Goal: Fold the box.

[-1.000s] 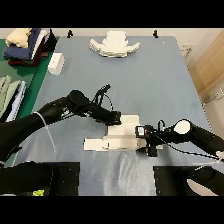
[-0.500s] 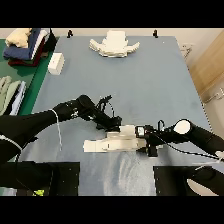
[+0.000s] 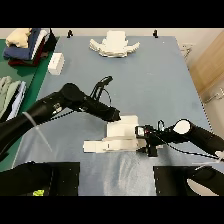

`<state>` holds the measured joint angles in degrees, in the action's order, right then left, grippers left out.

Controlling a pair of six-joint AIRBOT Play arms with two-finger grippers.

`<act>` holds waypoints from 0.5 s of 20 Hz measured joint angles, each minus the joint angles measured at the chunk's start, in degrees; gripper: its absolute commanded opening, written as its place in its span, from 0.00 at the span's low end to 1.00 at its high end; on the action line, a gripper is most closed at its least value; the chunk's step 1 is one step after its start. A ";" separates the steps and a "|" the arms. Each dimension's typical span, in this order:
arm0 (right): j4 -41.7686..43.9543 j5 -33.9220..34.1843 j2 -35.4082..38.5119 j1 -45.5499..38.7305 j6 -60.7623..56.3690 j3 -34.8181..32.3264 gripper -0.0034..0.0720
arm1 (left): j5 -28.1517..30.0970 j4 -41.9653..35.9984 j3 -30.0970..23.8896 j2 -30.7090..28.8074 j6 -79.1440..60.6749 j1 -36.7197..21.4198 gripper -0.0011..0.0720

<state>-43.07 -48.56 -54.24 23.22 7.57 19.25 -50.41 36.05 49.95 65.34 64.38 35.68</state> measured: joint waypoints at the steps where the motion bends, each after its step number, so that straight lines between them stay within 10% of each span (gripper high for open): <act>1: 0.00 0.00 0.00 0.00 0.00 0.00 0.72 | -0.17 2.58 -0.72 -3.26 -0.48 -0.17 0.04; 3: 0.00 -0.02 0.00 0.02 0.02 0.00 0.72 | -0.87 6.34 -2.69 -9.60 -3.23 -0.20 0.04; 4: 0.00 0.00 0.00 0.00 0.02 0.00 0.72 | -1.99 8.13 -3.74 -12.33 -5.90 -0.20 0.24; 5: 0.00 -0.02 0.00 0.02 0.00 0.00 0.72 | -2.97 9.66 -4.72 -14.91 -9.03 -0.26 0.76; 6: 0.00 -0.02 0.00 0.00 0.00 0.00 0.72 | -3.93 10.99 -5.60 -16.92 -11.58 -0.26 0.92; 10: 0.00 0.00 0.00 0.02 0.00 0.00 0.72 | -6.95 15.41 -8.61 -21.14 -20.26 -0.61 0.93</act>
<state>-43.07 -48.56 -54.24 23.24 7.57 19.25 -57.36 51.46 41.34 44.21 44.12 35.07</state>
